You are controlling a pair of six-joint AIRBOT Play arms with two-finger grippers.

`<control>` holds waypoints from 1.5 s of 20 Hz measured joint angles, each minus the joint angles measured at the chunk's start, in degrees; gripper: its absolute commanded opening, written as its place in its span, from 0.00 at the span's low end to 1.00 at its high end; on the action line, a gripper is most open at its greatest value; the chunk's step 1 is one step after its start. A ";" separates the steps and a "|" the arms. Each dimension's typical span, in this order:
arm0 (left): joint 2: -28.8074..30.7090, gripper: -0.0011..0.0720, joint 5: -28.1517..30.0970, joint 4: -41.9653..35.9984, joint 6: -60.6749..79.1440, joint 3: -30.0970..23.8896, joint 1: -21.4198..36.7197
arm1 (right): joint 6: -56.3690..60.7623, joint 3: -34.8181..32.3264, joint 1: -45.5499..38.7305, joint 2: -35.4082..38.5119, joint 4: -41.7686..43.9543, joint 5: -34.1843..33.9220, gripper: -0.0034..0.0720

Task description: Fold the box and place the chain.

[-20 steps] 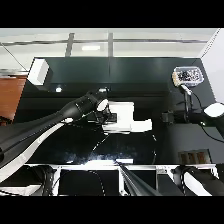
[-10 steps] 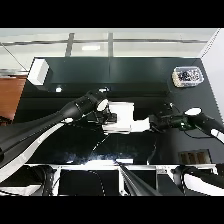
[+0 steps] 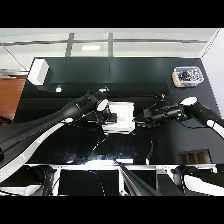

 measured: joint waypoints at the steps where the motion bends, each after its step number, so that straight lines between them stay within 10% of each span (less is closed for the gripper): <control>1: 0.00 0.05 0.02 0.00 0.00 0.00 0.00 | 0.55 0.44 1.14 -0.02 -0.22 -0.55 0.77; 13: 0.00 0.05 0.02 0.22 -0.07 0.00 0.00 | 37.86 14.82 23.39 -0.09 -33.33 -11.65 0.45; 30: 0.00 0.05 0.42 -0.02 0.07 0.00 0.00 | 62.77 22.34 32.74 -5.88 -53.72 -4.74 0.44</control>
